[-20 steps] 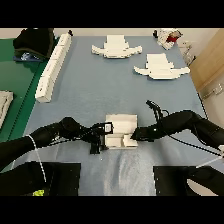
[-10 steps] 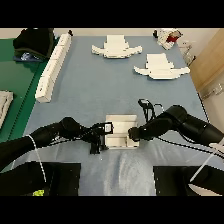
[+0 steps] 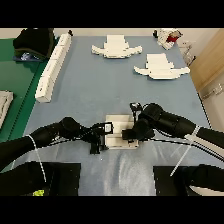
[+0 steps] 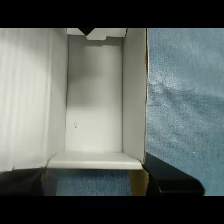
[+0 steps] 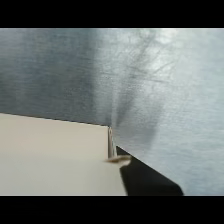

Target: Fold the box.

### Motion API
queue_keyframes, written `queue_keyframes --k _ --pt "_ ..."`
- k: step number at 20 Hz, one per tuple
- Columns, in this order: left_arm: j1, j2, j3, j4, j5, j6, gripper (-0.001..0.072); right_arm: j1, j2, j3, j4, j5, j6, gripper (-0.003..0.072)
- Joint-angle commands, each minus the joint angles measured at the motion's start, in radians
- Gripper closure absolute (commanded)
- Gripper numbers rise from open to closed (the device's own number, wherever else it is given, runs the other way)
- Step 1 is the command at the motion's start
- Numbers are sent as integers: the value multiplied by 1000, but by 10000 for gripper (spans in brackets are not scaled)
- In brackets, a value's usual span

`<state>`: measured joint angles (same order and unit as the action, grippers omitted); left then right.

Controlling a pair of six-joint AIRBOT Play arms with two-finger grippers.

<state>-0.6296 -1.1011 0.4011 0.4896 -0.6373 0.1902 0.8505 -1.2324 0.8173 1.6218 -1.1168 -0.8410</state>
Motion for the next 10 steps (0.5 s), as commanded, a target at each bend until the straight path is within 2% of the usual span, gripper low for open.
queue_keyframes --k 1,2,3,5,6,10 --pt "0 1 0 0 0 0 199 6 -19 10 -36 -37 40 333" --pt "0 1 0 0 0 0 199 6 -19 10 -36 -40 39 406" --pt "0 1 0 0 0 0 199 6 -19 10 -36 -40 39 410" --pt "0 1 0 0 0 0 199 6 -19 10 -35 -40 39 644" --pt "0 1 0 0 0 0 199 6 -19 10 -32 -40 37 683" --pt "0 1 0 0 0 0 199 6 -19 10 -28 -40 37 684"
